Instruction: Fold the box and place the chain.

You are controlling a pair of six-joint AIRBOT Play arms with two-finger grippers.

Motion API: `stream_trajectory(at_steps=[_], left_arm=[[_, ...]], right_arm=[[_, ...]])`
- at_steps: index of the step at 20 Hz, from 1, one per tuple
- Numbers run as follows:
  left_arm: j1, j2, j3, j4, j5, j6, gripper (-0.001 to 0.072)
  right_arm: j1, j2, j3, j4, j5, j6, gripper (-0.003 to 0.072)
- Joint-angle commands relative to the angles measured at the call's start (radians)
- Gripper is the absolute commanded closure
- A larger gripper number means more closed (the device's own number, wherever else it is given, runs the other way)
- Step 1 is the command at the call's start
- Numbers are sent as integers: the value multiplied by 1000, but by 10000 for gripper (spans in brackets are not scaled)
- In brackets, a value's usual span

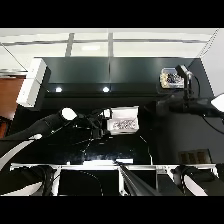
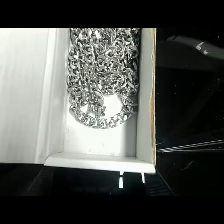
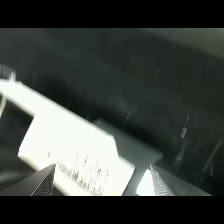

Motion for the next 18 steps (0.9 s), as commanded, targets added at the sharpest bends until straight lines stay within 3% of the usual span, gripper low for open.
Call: stream_trajectory(at_steps=[1,4,7,12,18], left_arm=[[0,0,0,-1,1,1,485],[0,0,0,-1,1,1,485],[0,0,0,-1,1,0,485],[0,0,0,-2,0,0,484],[0,0,0,-2,0,0,484]], right_arm=[[44,-151,126,-4,-108,16,-5],[45,-327,193,16,-74,-117,-4],[45,-427,193,93,166,-394,-4],[45,-439,193,94,311,-567,-4],[45,-439,193,82,320,-646,-4]])
